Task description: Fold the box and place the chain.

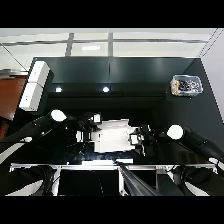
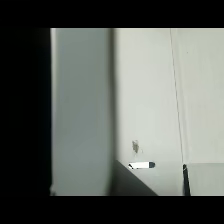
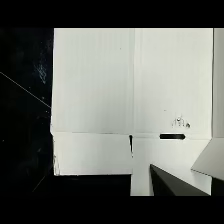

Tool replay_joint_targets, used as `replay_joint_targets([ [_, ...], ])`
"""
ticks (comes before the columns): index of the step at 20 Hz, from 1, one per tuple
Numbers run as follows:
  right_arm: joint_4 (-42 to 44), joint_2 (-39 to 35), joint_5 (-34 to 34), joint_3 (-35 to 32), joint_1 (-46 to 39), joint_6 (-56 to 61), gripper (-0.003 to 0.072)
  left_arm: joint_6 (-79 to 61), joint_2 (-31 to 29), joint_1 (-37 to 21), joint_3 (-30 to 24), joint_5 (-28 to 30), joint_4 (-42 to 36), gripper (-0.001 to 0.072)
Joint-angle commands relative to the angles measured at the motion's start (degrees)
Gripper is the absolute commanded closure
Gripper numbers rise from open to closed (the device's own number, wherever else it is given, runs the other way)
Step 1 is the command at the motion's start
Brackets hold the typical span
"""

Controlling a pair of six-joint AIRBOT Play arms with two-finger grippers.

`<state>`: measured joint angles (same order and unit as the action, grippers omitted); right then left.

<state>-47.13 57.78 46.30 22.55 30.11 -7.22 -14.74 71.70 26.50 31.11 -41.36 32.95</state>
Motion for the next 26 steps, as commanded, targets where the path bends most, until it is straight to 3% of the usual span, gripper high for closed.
replay_joint_targets([
  [1, 2.27, 1.36, -0.02, 0.07, 0.02, -2.54, -0.0017, -0.02, 0.00, 0.04, 0.00, 0.00, -0.02, 0.0683],
  [8, 6.51, 2.43, -0.57, 0.07, 3.04, -5.44, -0.0017, -0.02, 0.00, 0.04, 0.00, 0.00, -0.02, 0.0683],
  [12, 7.96, 2.82, -5.57, 0.07, 4.87, -5.03, -0.0016, -0.02, 0.00, 0.04, 0.00, -0.02, -0.02, 0.0683],
  [26, 9.55, 2.19, -7.82, 2.78, 4.87, 7.69, -0.0017, -0.02, 0.00, 0.04, 0.00, -0.02, -0.04, 0.0683],
])
